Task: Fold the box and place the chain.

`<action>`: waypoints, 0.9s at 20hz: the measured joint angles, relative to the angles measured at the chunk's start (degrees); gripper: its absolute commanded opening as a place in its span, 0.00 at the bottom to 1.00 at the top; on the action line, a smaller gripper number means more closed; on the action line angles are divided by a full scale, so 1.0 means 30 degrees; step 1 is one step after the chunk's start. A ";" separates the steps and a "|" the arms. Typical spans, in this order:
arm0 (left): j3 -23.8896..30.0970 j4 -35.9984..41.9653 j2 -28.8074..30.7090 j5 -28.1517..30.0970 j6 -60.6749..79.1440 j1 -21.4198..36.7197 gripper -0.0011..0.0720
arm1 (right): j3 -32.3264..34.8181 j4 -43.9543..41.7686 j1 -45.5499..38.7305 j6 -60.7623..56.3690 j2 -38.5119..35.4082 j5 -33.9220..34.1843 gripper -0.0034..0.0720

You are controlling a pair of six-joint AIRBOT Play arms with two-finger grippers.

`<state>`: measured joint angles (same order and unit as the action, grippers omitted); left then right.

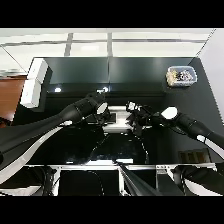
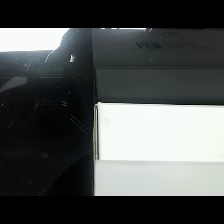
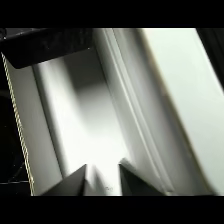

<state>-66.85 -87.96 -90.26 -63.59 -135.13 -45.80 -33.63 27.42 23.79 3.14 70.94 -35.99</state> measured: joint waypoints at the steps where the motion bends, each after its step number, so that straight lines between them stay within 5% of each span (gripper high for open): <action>1: 0.0000 0.0000 0.0000 0.0000 0.0000 0.0000 0.05 | 0.0000 0.0051 0.0000 -0.0087 0.0000 0.0044 0.11; 6: 0.0000 0.0000 0.0000 -0.0007 0.0022 0.0000 0.05 | 0.0000 0.1093 -0.0080 -0.2470 -0.0219 0.0058 0.06; 10: 0.0000 0.0000 0.0000 -0.0007 0.0044 0.0000 0.05 | -0.0940 0.4466 -0.1588 -0.9610 -0.1654 -0.2499 0.06; 14: 0.0000 0.0000 -0.0007 -0.0007 0.0044 0.0000 0.05 | -0.1960 0.8830 -0.5858 -1.8382 -0.3315 -0.7104 0.06; 18: 0.0000 0.0007 -0.0007 -0.0007 0.0044 0.0022 0.05 | -0.0015 0.8029 -1.1249 -2.2666 -0.3679 -0.7497 0.06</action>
